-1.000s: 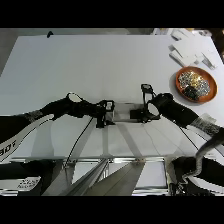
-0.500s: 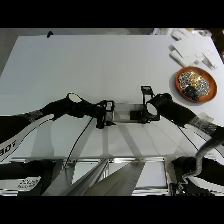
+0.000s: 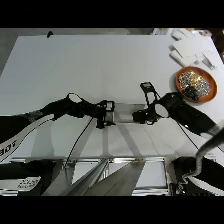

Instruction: Fold the box and place the chain.

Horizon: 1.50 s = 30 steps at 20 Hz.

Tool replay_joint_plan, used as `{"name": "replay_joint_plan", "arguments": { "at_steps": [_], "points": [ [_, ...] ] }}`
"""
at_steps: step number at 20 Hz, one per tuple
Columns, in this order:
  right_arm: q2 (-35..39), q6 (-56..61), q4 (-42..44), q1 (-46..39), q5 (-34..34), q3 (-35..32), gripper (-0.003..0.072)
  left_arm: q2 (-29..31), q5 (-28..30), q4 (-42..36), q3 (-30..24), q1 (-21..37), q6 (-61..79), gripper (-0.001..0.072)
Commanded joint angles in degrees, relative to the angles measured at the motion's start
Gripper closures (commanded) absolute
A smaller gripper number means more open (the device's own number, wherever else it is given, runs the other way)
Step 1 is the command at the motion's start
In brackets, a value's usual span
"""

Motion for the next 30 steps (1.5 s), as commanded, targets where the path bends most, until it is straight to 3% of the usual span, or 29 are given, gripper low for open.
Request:
{"name": "replay_joint_plan", "arguments": {
  "at_steps": [1,2,4,5,7,9,14,20,30],
  "points": [
    [9.8,-9.5,-2.2,-1.3,5.4,0.9,0.0365,0.0,0.0,0.0,0.0,0.0,0.0,0.0507],
    [11.9,-12.4,-2.2,-2.7,6.7,2.3,0.0325,0.0,0.0,0.1,0.0,0.0,0.0,0.0507],
    [13.9,-17.5,-2.3,-7.9,7.9,6.9,0.0334,0.0,0.0,0.0,0.0,0.0,0.0,0.0506],
    [13.8,-19.6,-2.9,-11.8,7.6,9.6,0.0398,0.0,0.0,0.0,0.0,0.0,0.0,0.0507],
    [12.4,-24.1,-3.8,-21.0,5.6,14.0,0.0421,0.0,0.0,0.0,0.0,0.0,0.0,0.0506],
    [9.1,-27.5,-4.0,-31.2,3.9,17.2,0.0470,0.0,0.0,0.0,0.0,0.0,0.0,0.0506],
    [-3.7,-30.3,-3.9,-46.9,-0.5,19.7,0.0467,0.0,0.0,0.0,0.0,0.0,0.0,0.0506],
    [-14.8,-31.2,-4.0,-54.5,-2.4,19.7,0.0467,0.0,0.0,0.0,0.0,0.0,0.0,0.0506],
    [-21.0,-32.3,-2.1,-57.5,-6.6,19.7,0.0469,0.0,0.0,0.0,0.0,0.0,0.0,0.0506]
  ]
}}
